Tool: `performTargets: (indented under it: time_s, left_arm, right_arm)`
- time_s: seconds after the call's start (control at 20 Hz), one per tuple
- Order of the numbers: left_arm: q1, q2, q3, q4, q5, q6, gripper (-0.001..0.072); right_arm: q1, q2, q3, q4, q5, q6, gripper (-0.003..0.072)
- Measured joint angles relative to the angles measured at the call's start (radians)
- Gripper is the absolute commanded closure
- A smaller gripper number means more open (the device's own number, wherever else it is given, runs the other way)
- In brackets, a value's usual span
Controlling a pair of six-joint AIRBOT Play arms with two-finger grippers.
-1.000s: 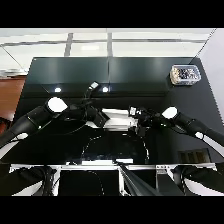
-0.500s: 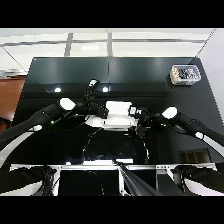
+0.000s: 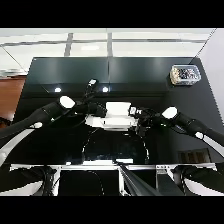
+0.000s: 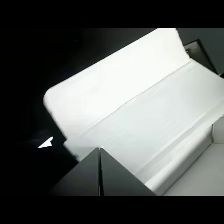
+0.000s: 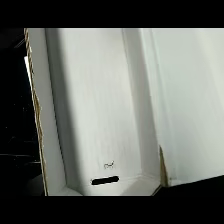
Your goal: Fold the box and place the chain.
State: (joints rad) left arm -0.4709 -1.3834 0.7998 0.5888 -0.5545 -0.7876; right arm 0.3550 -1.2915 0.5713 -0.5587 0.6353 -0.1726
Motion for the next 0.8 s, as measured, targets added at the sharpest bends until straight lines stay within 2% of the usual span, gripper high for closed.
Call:
performTargets:
  time_s: [0.25, 0.45, 0.55, 0.7, 0.75, 0.8]
  left_arm:
    - [0.080, 0.134, -0.002, 0.105, -0.080, -0.045, 0.0686]
    - [0.115, 0.303, -0.094, 0.174, -0.116, -0.066, 0.0683]
    - [0.121, 0.374, -0.148, 0.190, -0.140, -0.002, 0.0683]
    - [0.123, 0.409, -0.190, 0.204, -0.196, 0.183, 0.0658]
    - [0.122, 0.409, -0.196, 0.208, -0.208, 0.253, 0.0508]
    - [0.122, 0.409, -0.201, 0.217, -0.218, 0.332, 0.0321]
  right_arm:
    - [0.000, 0.000, 0.000, 0.000, 0.000, 0.000, 0.0215]
    - [0.000, 0.000, 0.000, 0.001, 0.000, 0.000, 0.0215]
    - [0.000, 0.000, 0.000, 0.001, 0.000, 0.000, 0.0215]
    - [0.000, 0.000, 0.000, 0.001, 0.000, 0.000, 0.0215]
    - [0.000, 0.000, 0.000, 0.001, 0.000, 0.000, 0.0215]
    - [0.000, 0.000, 0.000, 0.001, 0.000, 0.000, 0.0215]
